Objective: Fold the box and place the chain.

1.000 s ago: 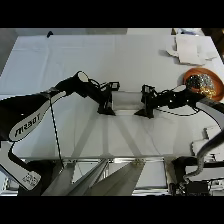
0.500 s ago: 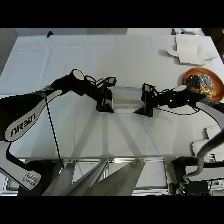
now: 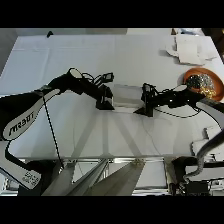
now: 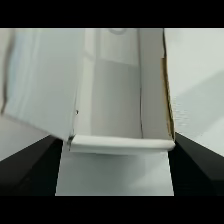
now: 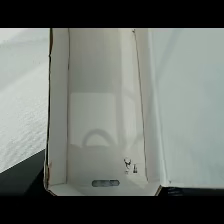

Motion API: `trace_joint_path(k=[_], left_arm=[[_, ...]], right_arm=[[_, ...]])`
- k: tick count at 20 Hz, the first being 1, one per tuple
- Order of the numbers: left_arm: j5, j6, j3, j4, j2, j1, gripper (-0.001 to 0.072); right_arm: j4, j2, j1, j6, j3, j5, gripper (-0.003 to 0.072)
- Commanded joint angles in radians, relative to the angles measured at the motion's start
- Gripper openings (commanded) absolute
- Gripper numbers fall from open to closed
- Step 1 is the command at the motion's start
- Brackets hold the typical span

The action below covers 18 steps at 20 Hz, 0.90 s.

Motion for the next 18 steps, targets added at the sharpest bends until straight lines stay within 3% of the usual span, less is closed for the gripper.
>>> trace_joint_path(k=[1, 6, 13, 18], left_arm=[[-0.004, -0.083, 0.0, 0.0, 0.001, 0.035, 0.0697], [0.004, 0.13, -0.05, -0.006, 0.001, 0.019, 0.0697], [0.091, 0.222, -0.094, -0.172, 0.003, 0.013, 0.0698], [0.046, 0.273, -0.094, -0.137, 0.005, 0.002, 0.0697]], right_arm=[[-0.004, 0.0, 0.0, -0.002, -0.001, 0.002, 0.0503], [-0.004, 0.0, 0.0, -0.002, -0.001, 0.002, 0.0503], [-0.004, 0.0, 0.0, -0.002, -0.001, 0.002, 0.0503], [-0.004, 0.0, 0.0, -0.002, -0.001, 0.002, 0.0503]])
